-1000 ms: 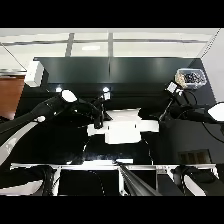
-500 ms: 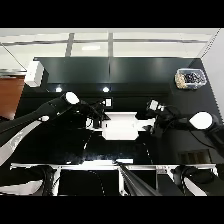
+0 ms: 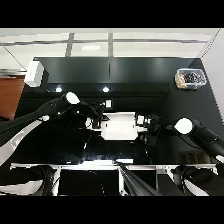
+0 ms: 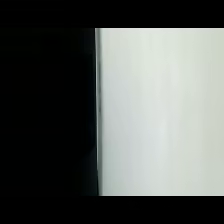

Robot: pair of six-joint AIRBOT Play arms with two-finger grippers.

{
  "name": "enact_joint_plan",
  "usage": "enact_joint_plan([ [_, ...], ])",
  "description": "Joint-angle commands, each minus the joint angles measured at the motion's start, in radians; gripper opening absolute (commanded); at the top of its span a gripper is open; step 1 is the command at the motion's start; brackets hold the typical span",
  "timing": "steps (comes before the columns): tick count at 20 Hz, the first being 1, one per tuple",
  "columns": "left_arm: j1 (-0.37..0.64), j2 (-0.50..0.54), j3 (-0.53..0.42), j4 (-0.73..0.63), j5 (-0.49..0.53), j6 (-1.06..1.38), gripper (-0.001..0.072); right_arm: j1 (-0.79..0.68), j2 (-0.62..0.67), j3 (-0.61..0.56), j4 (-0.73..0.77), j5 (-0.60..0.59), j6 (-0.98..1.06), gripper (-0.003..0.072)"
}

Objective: Fold the box and place the chain.

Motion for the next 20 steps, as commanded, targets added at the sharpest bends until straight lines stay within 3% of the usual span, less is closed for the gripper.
enact_joint_plan([
  [1,0.001,0.000,0.002,0.002,-0.012,-0.002,0.0028,0.012,-0.027,-0.002,0.020,0.002,-0.030,0.0623],
  [7,0.001,0.001,0.002,0.002,-0.017,-0.038,0.0028,0.044,-0.028,-0.006,0.076,0.020,-0.057,0.0623],
  [13,-0.002,0.001,0.002,-0.002,-0.020,-0.054,0.0028,0.151,-0.031,-0.012,0.127,-0.105,-0.064,0.0623],
  [20,-0.003,0.001,0.002,-0.002,-0.036,-0.053,0.0028,0.074,-0.031,0.071,0.135,-0.103,-0.064,0.0623],
])
